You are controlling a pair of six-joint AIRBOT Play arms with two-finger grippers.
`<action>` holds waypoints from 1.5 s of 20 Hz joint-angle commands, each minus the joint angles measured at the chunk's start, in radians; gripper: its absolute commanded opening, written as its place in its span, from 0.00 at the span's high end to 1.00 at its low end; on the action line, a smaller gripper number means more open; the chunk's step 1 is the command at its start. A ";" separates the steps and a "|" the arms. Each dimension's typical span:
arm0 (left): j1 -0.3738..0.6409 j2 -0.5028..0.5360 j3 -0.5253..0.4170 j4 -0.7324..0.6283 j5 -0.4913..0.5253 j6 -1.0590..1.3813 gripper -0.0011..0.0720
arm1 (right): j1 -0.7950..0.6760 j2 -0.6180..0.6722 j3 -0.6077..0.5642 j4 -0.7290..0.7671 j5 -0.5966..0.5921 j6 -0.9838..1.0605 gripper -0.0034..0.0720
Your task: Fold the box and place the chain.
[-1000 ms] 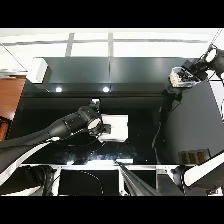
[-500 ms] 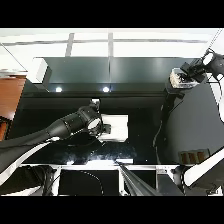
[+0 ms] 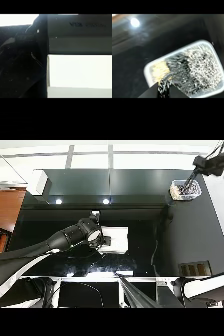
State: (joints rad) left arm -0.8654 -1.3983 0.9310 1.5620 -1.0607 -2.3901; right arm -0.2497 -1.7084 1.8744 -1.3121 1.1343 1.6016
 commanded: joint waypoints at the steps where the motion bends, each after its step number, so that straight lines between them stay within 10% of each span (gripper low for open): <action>1: 0.000 0.000 0.000 0.000 0.001 0.000 0.94 | 0.006 0.183 0.006 0.030 0.055 -0.124 0.90; 6: 0.000 0.000 0.000 0.000 0.002 0.000 0.94 | 0.010 0.457 -0.090 0.192 0.136 -0.178 0.90; 15: 0.000 0.000 0.000 0.001 0.005 0.000 0.94 | 0.109 1.025 -0.749 0.467 0.234 -0.219 0.90; 22: 0.000 0.000 0.000 -0.002 0.003 0.000 0.94 | 0.358 1.061 -0.980 0.649 0.145 -0.198 0.90; 30: 0.000 0.000 0.000 -0.003 0.003 0.000 0.94 | 0.620 1.057 -0.990 0.714 -0.129 -0.126 0.90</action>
State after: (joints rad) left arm -0.8654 -1.3983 0.9310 1.5600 -1.0580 -2.3901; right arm 0.2958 -0.6502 0.8906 -0.6338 1.1065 1.4509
